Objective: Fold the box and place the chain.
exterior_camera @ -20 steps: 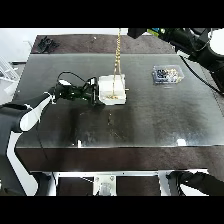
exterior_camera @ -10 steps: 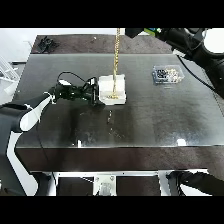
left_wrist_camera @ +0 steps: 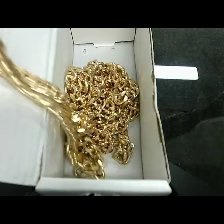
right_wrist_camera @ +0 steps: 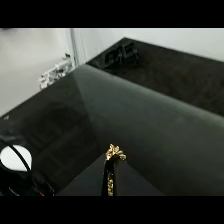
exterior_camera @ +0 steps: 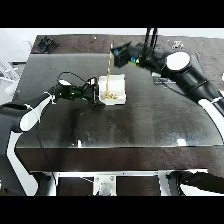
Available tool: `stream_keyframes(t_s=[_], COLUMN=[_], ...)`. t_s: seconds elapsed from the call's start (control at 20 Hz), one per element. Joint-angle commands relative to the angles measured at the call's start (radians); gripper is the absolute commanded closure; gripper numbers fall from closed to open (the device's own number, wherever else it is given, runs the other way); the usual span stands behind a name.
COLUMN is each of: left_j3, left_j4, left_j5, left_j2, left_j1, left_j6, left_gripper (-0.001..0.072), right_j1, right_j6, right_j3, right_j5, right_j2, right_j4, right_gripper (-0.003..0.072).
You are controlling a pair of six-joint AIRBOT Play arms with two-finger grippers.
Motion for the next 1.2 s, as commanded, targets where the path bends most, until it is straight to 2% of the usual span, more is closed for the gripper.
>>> stream_keyframes(t_s=[0.0, 0.15, 0.3, 0.4, 0.45, 0.5, 0.65, 0.7, 0.75, 0.85, 1.0, 1.15], left_j3=[0.0, 0.0, 0.0, 0.0, 0.0, 0.0, 0.0, 0.0, 0.0, 0.0, 0.0, 0.0], left_j4=[0.0, 0.0, 0.0, 0.0, 0.0, 0.0, 0.0, 0.0, 0.0, 0.0, 0.0, 0.0], left_j5=[0.0, 0.0, 0.0, 0.0, 0.0, 0.0, 0.0, 0.0, 0.0, 0.0, 0.0, 0.001], left_j2=[0.0, 0.0, 0.0, 0.0, 0.0, 0.0, 0.0, 0.0, 0.0, 0.0, 0.0, 0.0], left_j1=[0.001, 0.001, 0.001, 0.001, 0.001, 0.001, 0.001, 0.001, 0.001, 0.001, 0.001, 0.001], left_j6=[0.0, 0.0, 0.0, 0.0, 0.0, 0.0, 0.0, 0.0, 0.0, 0.0, 0.0, 0.0], left_gripper=[0.0354, 0.0354, 0.0354, 0.0354, 0.0354, 0.0354, 0.0354, 0.0354, 0.0354, 0.0354, 0.0354, 0.0354], right_j1=[-0.001, -0.001, -0.006, -0.021, -0.033, -0.048, -0.098, -0.118, -0.137, -0.169, -0.218, -0.245], right_j6=[0.005, -0.003, -0.003, -0.003, -0.003, -0.003, -0.003, -0.004, -0.021, -0.056, -0.105, -0.171], right_j3=[-0.128, -0.195, -0.202, -0.202, -0.201, -0.198, -0.18, -0.169, -0.153, -0.117, -0.067, -0.048], right_j5=[0.002, 0.002, 0.026, 0.072, 0.092, 0.117, 0.195, 0.236, 0.276, 0.336, 0.343, 0.332], right_j2=[-0.047, -0.141, -0.233, -0.248, -0.246, -0.246, -0.241, -0.23, -0.214, -0.176, -0.124, -0.123], right_j4=[0.006, -0.013, -0.014, -0.014, -0.014, -0.014, -0.014, -0.014, -0.013, -0.013, -0.013, -0.013], right_gripper=[0.0682, 0.0683, 0.0683, 0.0677, 0.0562, 0.0332, 0.0371, 0.0338, 0.023, 0.0225, 0.0233, 0.02])
